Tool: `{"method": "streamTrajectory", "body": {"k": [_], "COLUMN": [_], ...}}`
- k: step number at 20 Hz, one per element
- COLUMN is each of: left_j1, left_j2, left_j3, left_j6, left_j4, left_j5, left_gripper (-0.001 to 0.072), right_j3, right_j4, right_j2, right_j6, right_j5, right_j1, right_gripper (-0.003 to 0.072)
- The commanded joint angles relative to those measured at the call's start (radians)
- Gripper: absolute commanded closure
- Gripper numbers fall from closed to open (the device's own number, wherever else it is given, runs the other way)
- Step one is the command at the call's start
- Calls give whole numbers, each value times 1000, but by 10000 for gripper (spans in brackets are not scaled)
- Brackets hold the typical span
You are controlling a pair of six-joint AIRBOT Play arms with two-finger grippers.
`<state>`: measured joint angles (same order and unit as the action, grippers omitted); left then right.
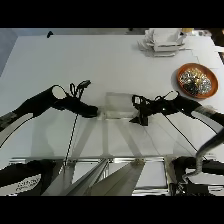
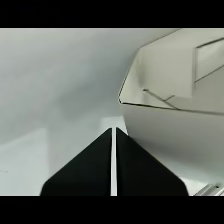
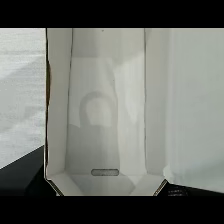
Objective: Fold the box and place the chain.
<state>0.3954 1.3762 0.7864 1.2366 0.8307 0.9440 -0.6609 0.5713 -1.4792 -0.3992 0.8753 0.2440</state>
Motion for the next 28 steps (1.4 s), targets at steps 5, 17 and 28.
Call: {"method": "streamTrajectory", "body": {"k": [5,17,28], "left_j1": [37,70,197], "left_j2": [-41,-37,74], "left_j3": [16,16,200], "left_j6": [-29,-20,415], "left_j4": [-74,-113,204], "left_j5": [19,-16,-34], "left_gripper": [421,315,315], "right_j3": [0,0,0], "right_j4": [0,0,0], "right_j2": [0,0,0], "right_j6": [1,1,1], "right_j5": [0,0,0], "right_j1": [1,1,1], "right_gripper": [346,346,346]}}
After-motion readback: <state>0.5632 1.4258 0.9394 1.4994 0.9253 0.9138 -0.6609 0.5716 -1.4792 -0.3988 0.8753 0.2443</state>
